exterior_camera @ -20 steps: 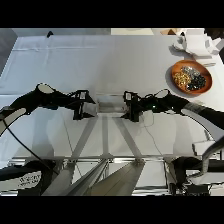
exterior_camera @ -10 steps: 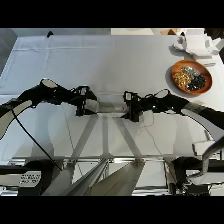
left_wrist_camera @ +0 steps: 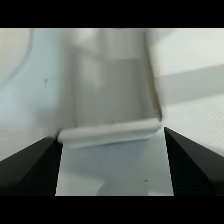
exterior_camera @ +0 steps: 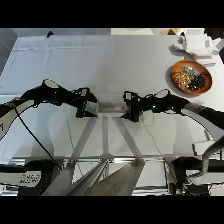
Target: Fold the box and place the chain.
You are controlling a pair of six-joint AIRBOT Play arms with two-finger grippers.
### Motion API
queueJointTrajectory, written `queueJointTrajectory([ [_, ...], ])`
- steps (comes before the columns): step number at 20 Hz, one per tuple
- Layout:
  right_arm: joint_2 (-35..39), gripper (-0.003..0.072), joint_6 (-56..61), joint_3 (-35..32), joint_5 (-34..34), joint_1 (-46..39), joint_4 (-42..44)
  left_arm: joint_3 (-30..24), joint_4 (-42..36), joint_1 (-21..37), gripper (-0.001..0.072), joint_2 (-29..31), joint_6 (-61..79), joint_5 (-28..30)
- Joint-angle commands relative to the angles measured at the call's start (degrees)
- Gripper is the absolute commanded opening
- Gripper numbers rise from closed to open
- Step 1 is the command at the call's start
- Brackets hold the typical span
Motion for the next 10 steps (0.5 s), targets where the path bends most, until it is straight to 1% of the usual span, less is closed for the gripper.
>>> queueJointTrajectory([
  [1,0.02,0.0398,-0.22,0.02,0.0,0.02,-0.13,0.04,0.46,0.04,0.0698,-0.13,2.51,0.5],
  [5,0.02,0.0398,-0.24,0.04,0.0,0.02,-0.13,0.04,0.26,0.02,0.0698,-0.13,2.47,0.48],
  [10,0.02,0.0398,-0.22,0.02,-0.02,0.02,-0.13,0.04,-3.37,-2.08,0.0697,-1.29,0.79,1.33],
])
